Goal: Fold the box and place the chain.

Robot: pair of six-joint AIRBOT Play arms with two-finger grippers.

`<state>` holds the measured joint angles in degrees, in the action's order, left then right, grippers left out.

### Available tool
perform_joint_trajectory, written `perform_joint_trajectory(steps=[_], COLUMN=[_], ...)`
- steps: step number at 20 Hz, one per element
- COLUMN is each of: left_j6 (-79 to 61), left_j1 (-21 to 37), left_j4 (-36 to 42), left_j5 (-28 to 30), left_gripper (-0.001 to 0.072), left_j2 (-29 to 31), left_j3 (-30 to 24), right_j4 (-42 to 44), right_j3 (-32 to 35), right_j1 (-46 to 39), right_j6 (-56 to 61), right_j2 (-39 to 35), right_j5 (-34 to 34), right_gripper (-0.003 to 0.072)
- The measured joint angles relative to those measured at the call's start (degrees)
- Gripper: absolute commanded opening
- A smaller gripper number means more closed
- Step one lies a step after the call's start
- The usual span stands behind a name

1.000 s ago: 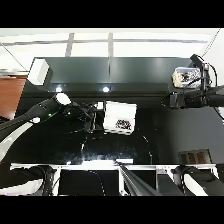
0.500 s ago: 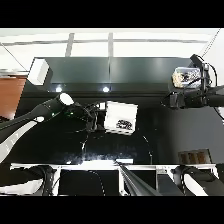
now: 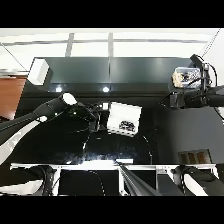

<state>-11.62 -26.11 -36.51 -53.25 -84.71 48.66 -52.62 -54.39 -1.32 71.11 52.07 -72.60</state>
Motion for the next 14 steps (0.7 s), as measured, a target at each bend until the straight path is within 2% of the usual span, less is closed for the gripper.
perform_joint_trajectory(steps=[4,9,14], left_j6=[0.0,0.1,-0.1], left_j1=[-0.2,-0.3,-1.7], left_j4=[-0.1,-0.4,-0.5], left_j5=[-1.3,0.9,0.5], left_gripper=[0.0709,0.0708,0.0708], left_j2=[0.0,-0.6,-1.2], left_j3=[1.0,1.8,2.2], right_j4=[0.0,0.0,0.1], right_j3=[0.0,0.0,0.0], right_j1=[0.0,0.0,0.0], right_j6=[0.0,0.0,0.0], right_j2=[0.0,0.0,0.0], right_j5=[0.0,-0.2,-0.3], right_gripper=[0.0344,0.0344,0.0344])
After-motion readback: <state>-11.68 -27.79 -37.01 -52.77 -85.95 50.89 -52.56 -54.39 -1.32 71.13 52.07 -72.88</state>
